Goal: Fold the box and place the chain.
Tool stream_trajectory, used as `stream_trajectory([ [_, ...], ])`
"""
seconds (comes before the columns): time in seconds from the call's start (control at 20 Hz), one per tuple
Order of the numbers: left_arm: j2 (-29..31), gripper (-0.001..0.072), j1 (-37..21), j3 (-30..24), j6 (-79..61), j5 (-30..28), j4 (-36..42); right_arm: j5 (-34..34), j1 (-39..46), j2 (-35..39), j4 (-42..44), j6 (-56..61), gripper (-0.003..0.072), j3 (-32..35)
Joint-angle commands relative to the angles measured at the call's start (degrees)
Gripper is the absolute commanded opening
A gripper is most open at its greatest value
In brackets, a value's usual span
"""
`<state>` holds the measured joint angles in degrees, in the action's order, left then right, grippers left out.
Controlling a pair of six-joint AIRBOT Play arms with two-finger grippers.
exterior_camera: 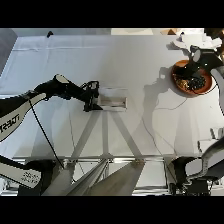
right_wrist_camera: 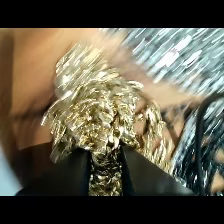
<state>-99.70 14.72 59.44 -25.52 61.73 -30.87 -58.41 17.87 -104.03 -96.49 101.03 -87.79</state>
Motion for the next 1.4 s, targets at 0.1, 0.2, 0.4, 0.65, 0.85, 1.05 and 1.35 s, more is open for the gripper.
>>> stream_trajectory([
  [0.1,0.0,0.0211,0.0,-0.02,-0.02,-0.02,0.0,-7.28,-1.92,6.56,-0.81,-7.69,0.0008,-0.07],
  [0.2,0.0,0.0211,0.02,-0.02,-0.02,-0.02,0.0,-10.45,-2.38,9.09,-0.48,-9.66,0.0006,0.33],
  [0.4,0.0,0.0211,0.0,-0.02,-0.02,-0.02,0.0,-11.58,-2.91,17.81,0.68,-9.94,0.0005,5.16],
  [0.65,0.0,0.0211,0.02,0.0,-0.02,-0.02,0.0,-9.79,-2.93,32.33,3.82,-10.97,0.0005,21.46],
  [0.85,0.0,0.0211,0.02,-0.02,-0.02,0.0,0.0,-8.13,-2.93,43.89,8.07,-11.58,0.0005,31.61],
  [1.05,0.0,0.0211,0.02,-0.02,-0.02,-0.02,0.0,-9.75,-3.13,49.59,11.13,-11.54,0.0006,34.8],
  [1.35,0.0,0.0211,0.0,-0.02,-0.02,0.0,0.0,-10.49,-15.02,50.51,11.69,-8.66,0.0007,34.82],
])
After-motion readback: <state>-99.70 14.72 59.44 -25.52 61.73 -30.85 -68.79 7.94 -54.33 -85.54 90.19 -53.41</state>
